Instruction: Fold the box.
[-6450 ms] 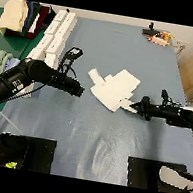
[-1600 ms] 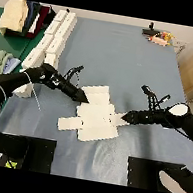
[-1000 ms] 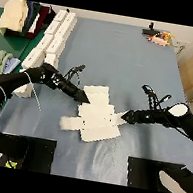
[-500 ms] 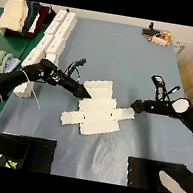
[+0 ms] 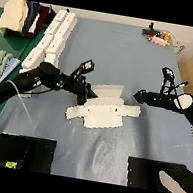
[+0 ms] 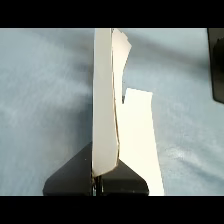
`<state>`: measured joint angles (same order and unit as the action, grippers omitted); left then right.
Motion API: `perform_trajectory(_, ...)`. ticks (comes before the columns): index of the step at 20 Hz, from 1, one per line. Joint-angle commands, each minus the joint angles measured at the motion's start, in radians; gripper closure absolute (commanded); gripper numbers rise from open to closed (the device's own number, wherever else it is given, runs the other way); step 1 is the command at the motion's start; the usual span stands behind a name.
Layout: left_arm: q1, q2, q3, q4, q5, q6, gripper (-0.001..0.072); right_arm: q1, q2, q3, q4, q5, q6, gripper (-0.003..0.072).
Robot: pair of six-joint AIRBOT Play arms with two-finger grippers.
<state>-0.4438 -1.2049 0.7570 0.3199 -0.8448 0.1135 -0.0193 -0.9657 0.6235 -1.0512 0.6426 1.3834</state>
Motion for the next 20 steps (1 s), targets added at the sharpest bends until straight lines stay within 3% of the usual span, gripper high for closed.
perform_trajectory(1,-0.119,0.102,-0.112,-0.126,0.172,0.234,0.0703,0.001,0.001,0.003,0.001,-0.013,0.035,0.0303)
perform_trajectory(4,-0.196,0.168,-0.201,-0.208,0.27,0.359,0.0702,0.001,0.0,0.003,0.002,-0.012,0.035,0.0303)
perform_trajectory(9,-0.216,0.164,-0.266,-0.203,0.282,0.369,0.0698,0.001,0.0,0.003,0.03,-0.011,0.035,0.0303)
perform_trajectory(20,-0.217,0.137,-0.289,-0.197,0.288,0.356,0.0697,0.001,0.0,0.003,0.054,0.039,0.034,0.0303)
